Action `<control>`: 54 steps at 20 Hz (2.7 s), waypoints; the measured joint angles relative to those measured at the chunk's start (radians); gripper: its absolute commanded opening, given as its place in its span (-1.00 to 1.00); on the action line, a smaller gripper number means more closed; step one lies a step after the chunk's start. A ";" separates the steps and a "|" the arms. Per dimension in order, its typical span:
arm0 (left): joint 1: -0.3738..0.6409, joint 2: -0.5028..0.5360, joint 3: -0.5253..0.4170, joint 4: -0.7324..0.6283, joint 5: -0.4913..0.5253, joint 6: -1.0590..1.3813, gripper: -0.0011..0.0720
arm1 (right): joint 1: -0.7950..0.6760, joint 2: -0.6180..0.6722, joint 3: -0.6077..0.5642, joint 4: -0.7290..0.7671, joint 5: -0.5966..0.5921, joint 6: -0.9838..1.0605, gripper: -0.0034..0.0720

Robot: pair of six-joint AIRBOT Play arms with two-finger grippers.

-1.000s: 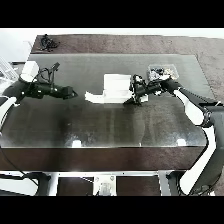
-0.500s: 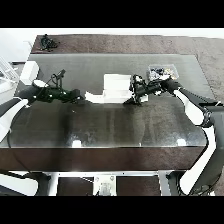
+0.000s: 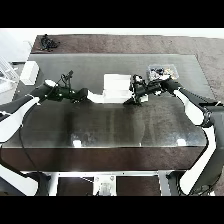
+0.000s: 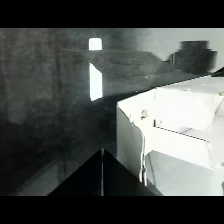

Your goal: Fold the box and place the chain.

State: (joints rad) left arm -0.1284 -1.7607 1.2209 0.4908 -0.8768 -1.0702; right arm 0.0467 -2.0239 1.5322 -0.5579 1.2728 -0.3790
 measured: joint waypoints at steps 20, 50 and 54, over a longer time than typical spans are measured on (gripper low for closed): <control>-0.066 -0.006 0.085 -0.151 -0.088 0.034 -0.10 | 0.000 0.000 0.000 0.000 0.000 0.000 0.63; -0.149 -0.006 0.220 0.166 -0.101 -0.409 -0.10 | 0.000 0.000 0.000 0.000 0.000 0.000 0.63; -0.160 -0.006 0.227 0.194 -0.098 -0.440 -0.10 | 0.000 0.000 0.000 0.000 0.000 0.000 0.63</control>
State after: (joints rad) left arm -0.2886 -1.7668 1.4483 0.6849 -0.9745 -1.5101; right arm 0.0467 -2.0239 1.5322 -0.5579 1.2728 -0.3790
